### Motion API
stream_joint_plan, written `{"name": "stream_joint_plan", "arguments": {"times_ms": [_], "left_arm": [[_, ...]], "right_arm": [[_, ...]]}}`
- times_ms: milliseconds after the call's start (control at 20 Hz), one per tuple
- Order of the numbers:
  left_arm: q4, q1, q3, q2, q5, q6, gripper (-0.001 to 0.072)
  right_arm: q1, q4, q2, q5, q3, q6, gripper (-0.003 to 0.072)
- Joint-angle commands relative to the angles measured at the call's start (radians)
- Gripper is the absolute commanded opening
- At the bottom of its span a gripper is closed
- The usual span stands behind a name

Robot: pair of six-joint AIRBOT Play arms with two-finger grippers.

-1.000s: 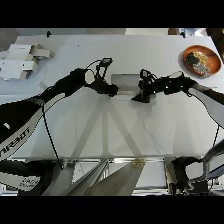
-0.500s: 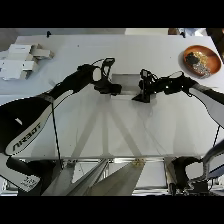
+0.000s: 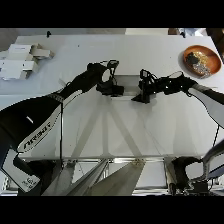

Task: Fold the box and place the chain.

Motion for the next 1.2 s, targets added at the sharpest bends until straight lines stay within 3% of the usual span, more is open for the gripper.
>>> {"name": "stream_joint_plan", "arguments": {"times_ms": [0,300,350,500,900,1150], "left_arm": [[0.031,-0.002,0.012,-0.003,-0.045,-0.065,0.0277],[0.053,-0.002,0.012,-0.003,-0.091,-0.126,0.0273],[0.051,-0.002,0.012,-0.003,-0.091,-0.126,0.0219],[0.044,-0.002,0.013,-0.003,-0.073,-0.130,0.0196],[0.038,0.005,0.051,-0.013,-0.089,-0.152,0.0012],[0.000,0.005,0.054,-0.025,-0.086,-0.152,0.0006]], "right_arm": [[0.000,0.000,0.001,-0.003,0.001,0.001,0.0598],[0.000,0.000,0.001,-0.003,0.001,0.001,0.0598],[0.000,-0.001,0.001,-0.003,0.001,0.001,0.0598],[0.000,0.000,0.001,-0.003,0.001,0.001,0.0598],[0.000,0.000,0.001,-0.003,0.001,0.001,0.0598],[0.000,0.000,0.001,-0.003,0.001,0.001,0.0598]]}}
